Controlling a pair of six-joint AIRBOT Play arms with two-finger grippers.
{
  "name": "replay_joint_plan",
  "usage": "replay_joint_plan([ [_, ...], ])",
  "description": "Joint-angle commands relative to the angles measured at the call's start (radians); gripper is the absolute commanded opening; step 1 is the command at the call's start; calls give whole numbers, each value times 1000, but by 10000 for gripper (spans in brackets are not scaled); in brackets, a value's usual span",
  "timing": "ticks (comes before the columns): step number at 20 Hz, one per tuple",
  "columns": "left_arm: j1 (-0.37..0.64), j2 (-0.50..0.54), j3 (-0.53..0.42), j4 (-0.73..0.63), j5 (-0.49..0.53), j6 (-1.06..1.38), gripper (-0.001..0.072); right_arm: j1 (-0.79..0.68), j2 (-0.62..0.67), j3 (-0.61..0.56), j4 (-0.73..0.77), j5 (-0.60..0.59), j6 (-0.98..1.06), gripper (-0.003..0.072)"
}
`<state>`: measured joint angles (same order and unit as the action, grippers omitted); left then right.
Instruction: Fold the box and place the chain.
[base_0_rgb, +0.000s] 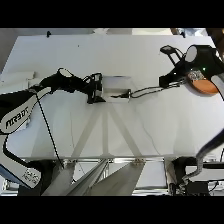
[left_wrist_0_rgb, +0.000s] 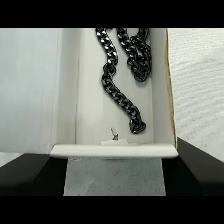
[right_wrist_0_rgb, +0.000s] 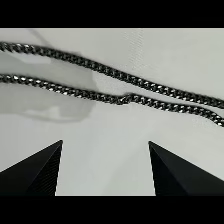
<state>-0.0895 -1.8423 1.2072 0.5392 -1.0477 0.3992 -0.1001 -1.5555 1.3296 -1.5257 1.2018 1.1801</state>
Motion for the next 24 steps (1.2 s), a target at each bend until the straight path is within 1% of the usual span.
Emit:
replay_joint_plan([
  [1, 0, 0, 1, 0, 0, 0, 162, -11, -87, -2, -23, 1, -124, 638],
  [2, 0, 0, 1, 0, 0, 0, 162, -11, -108, -2, -23, -11, -167, 652],
  [4, 0, 0, 1, 0, 0, 0, 162, -11, -135, -2, -19, -42, -240, 653],
  [9, 0, 0, 1, 0, 0, 0, 162, -11, -152, -2, -14, -180, -343, 688],
  [14, 0, 0, 1, 0, 0, 0, 162, -11, -188, -2, -11, -196, -351, 678],
  [15, 0, 0, 1, 0, 0, 0, 162, -11, -202, -2, -10, -189, -351, 654],
  [16, 0, 0, 1, 0, 0, 0, 162, -11, -214, -2, -10, -174, -351, 609],
  [17, 0, 0, 1, 0, 0, 0, 162, -11, -223, -2, -9, -151, -351, 525],
  [18, 0, 0, 1, 0, 0, 0, 162, -9, -227, -2, -11, -129, -351, 400],
  [19, 0, 0, 1, 0, 0, 0, 162, -9, -227, -2, -12, -113, -351, 181],
  [20, 0, 0, 1, 0, 0, 0, 162, -9, -227, -2, -11, -109, -346, 19],
  [24, 0, 0, 1, 0, 0, 0, 162, 6, -219, -2, -9, -106, -290, 15],
])
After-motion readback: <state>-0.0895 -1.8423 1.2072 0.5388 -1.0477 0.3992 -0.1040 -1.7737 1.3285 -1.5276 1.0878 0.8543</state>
